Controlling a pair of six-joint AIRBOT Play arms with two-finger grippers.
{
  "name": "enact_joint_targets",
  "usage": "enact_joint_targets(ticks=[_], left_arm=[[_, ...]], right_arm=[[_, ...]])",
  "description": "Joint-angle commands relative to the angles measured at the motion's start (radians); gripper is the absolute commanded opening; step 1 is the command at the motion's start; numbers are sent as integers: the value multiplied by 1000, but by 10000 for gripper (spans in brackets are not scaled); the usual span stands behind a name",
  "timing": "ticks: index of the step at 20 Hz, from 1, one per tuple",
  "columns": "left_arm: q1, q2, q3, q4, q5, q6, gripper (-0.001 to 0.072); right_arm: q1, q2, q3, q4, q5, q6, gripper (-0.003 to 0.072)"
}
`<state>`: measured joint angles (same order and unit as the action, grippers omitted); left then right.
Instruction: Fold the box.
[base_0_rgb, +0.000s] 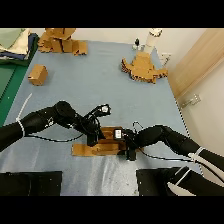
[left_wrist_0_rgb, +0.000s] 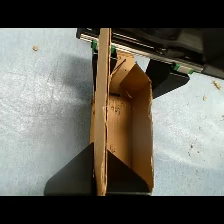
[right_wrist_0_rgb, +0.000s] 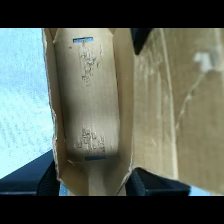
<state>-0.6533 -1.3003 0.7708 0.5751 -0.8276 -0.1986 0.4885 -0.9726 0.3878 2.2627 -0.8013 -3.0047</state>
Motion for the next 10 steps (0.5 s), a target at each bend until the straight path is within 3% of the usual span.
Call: enact_joint_targets(ticks=[1,6,7,8,9,10], left_arm=[[0,-1,1,-7,8,-4,13],[0,-1,1,-7,5,-19,14],[0,-1,1,-6,5,-38,44],[0,-1,1,-6,11,-39,291],[0,-1,1,-7,19,-54,425],[0,-1,1,-6,16,-58,423]], right_arm=[[0,-1,-1,0,0,0,440],[0,-1,-1,-1,0,0,440],[0,-1,-1,0,0,0,440],[0,-1,-1,-1,0,0,440],[0,-1,-1,-1,0,0,440],[0,-1,-1,-1,0,0,440]])
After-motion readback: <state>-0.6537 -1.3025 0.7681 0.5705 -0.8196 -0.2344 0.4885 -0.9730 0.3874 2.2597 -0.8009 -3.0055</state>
